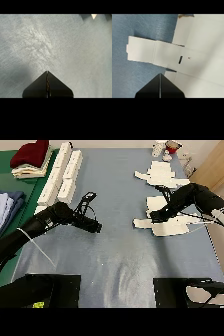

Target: Fold the box.

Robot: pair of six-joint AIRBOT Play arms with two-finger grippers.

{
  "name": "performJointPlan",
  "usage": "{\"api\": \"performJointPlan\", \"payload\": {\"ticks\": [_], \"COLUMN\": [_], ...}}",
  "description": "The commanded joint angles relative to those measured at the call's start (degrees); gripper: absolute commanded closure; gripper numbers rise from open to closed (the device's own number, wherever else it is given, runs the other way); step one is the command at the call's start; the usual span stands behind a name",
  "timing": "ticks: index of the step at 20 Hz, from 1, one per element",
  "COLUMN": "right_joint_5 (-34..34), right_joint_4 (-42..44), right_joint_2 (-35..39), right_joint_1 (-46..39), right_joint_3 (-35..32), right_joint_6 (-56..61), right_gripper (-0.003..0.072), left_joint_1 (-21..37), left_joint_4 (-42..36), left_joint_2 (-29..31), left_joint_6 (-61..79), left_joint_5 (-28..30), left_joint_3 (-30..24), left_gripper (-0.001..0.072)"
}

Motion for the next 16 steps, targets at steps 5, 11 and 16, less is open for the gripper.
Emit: {"api": "performJointPlan", "payload": {"ticks": [5,11,16], "right_joint_5": [0.0,0.0,0.8], "right_joint_4": [0.0,0.0,1.1], "right_joint_2": [0.0,0.0,0.0], "right_joint_1": [0.0,0.0,0.0], "right_joint_3": [0.0,0.0,0.0], "right_joint_6": [0.0,0.0,0.0], "right_gripper": [0.0681,0.0681,0.0680], "left_joint_1": [0.0,0.0,0.0], "left_joint_4": [0.0,0.0,0.0], "left_joint_2": [0.0,0.0,0.0], "left_joint_6": [0.0,0.0,0.0], "left_joint_5": [0.0,0.0,0.0], "left_joint_3": [0.0,0.0,0.0], "left_gripper": [0.0697,0.0697,0.0697]}}
